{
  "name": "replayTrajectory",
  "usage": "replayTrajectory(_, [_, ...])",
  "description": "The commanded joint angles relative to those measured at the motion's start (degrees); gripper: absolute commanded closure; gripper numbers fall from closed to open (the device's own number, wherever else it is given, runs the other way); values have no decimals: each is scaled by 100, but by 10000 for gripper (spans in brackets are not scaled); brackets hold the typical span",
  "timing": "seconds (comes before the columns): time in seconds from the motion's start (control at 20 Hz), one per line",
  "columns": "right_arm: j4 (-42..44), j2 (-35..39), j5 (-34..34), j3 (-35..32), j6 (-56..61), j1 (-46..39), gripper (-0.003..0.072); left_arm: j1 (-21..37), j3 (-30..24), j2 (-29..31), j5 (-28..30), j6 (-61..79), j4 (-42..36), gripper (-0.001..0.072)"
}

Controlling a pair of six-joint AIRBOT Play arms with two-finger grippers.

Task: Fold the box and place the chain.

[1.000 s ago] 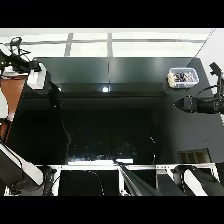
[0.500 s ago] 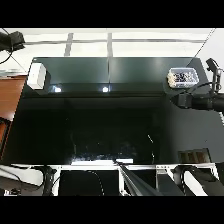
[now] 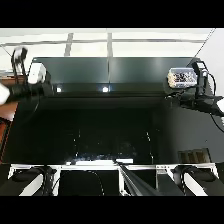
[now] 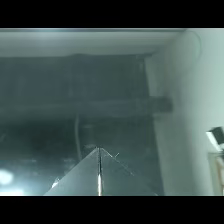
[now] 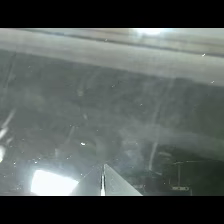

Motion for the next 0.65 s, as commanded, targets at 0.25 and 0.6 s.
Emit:
replayTrajectory(0.25, [-83, 0, -188, -55, -7, 52, 671, -26, -1185, 903, 372, 13, 385, 685])
replayTrajectory(0.6, [-81, 0, -188, -52, -7, 52, 671, -26, -1185, 896, 372, 13, 385, 685])
